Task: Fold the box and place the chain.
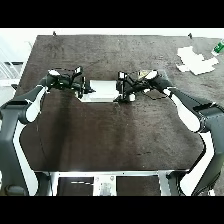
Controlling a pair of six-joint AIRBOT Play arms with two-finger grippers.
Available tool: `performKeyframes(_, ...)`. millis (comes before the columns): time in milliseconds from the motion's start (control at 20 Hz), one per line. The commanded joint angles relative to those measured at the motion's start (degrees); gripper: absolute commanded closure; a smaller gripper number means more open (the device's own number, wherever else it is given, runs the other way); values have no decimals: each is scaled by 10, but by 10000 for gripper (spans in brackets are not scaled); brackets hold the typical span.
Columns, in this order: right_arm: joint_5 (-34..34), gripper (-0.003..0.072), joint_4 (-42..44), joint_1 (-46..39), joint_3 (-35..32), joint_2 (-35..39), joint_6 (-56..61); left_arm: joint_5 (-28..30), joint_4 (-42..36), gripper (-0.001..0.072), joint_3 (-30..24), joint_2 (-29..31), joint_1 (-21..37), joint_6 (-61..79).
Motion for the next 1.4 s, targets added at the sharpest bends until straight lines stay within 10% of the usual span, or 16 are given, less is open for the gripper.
performKeyframes(0, -14, 17, -16, 8, 4, -5, 1, 3, -1, 687, 0, 0, 0, 0)
performKeyframes(1350, 3, 18, 40, 7, 36, -56, -10, 2, -1, 687, 0, 0, 0, 0)
